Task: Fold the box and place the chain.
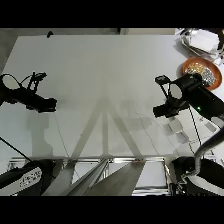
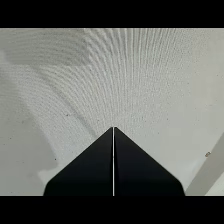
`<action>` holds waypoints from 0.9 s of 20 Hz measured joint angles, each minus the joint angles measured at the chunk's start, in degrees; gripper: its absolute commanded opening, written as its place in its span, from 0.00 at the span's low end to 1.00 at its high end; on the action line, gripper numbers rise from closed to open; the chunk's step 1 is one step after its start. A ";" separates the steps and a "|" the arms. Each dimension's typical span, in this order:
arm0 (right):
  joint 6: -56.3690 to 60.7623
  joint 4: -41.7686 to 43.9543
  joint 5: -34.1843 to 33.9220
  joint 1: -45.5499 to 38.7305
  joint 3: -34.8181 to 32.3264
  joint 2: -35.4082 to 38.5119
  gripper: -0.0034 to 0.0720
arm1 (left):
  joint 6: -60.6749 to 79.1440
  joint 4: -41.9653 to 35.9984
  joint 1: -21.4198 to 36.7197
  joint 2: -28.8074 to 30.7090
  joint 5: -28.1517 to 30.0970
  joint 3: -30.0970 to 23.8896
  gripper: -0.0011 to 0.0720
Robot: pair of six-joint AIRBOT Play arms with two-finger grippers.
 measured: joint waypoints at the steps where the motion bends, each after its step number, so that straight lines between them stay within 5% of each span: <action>1: 0.00 0.00 0.00 0.00 0.00 0.00 0.07 | 0.00 0.00 0.00 0.02 0.02 -0.02 0.03; 6: 0.00 0.17 -0.07 -0.04 0.00 0.02 0.12 | 0.00 0.02 0.00 0.00 0.02 -0.02 0.03; 8: -0.02 0.13 0.33 -1.11 0.00 0.31 0.07 | 0.00 0.00 0.00 0.00 0.02 -0.02 0.03; 13: -4.33 -1.66 3.37 -12.72 0.28 2.64 0.07 | 0.00 0.00 0.00 0.02 0.02 -0.02 0.03; 14: -6.05 -2.38 3.61 -16.33 0.46 3.45 0.15 | 0.00 0.00 0.00 0.00 0.02 -0.02 0.03; 16: -10.43 -3.67 3.17 -23.45 0.81 5.16 0.57 | 0.00 0.02 0.00 0.02 0.00 -0.02 0.03; 18: -15.45 -4.61 1.60 -30.38 1.11 6.19 0.69 | 0.00 0.00 0.00 0.02 0.02 -0.02 0.03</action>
